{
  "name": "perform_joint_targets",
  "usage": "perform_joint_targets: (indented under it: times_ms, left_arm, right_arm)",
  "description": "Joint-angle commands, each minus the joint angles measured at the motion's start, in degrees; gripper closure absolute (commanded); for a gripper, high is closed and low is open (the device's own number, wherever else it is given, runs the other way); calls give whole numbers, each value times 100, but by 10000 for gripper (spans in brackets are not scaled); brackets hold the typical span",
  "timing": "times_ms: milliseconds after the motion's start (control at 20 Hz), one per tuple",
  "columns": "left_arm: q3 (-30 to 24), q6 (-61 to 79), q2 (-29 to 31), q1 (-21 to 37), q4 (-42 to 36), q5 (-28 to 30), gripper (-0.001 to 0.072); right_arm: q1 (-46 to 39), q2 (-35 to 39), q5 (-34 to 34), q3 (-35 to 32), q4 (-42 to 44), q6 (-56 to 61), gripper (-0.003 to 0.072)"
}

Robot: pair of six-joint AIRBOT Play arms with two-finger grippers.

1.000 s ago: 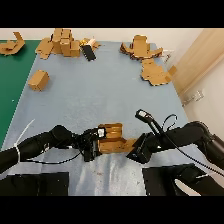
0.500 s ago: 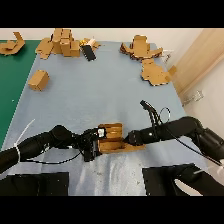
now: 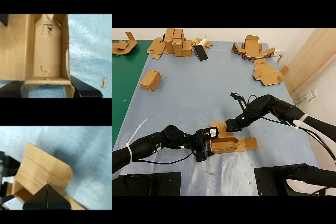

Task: Fold the box.

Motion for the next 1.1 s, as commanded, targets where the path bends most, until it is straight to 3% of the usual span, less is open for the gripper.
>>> perform_joint_targets:
  times_ms: [0, 300, 450, 600, 750, 850, 950, 1000, 1050]
  left_arm:
    - [4, 0, -2, 4, 2, 0, 270]
    - [4, 0, -2, 7, 2, 2, 270]
    - [4, 0, 0, 4, 2, 0, 271]
    - [4, 0, -2, 7, 2, 2, 270]
    - [4, 0, -2, 7, 2, 0, 271]
    - [4, 0, -2, 7, 2, 0, 270]
    - [4, 0, -2, 4, 2, 0, 270]
    - [4, 0, 0, 4, 2, -2, 270]
    - [4, 0, 0, 4, 2, 0, 270]
  right_arm:
    - [4, -636, 271, 111, -208, -256, 685]
    - [7, -595, 291, 114, -413, -315, 685]
    - [-7, -142, -98, 131, -1246, -173, 685]
    - [-4, 907, -629, 116, -2535, 525, 685]
    - [87, 2098, -1025, -118, -2568, 573, 685]
    - [354, 2889, -979, -745, -2555, 505, 685]
    - [680, 3613, -837, -1576, -2295, -531, 681]
    - [828, 3897, -684, -1947, -2159, -1040, 568]
    - [940, 4074, -409, -2249, -2133, -1497, 287]
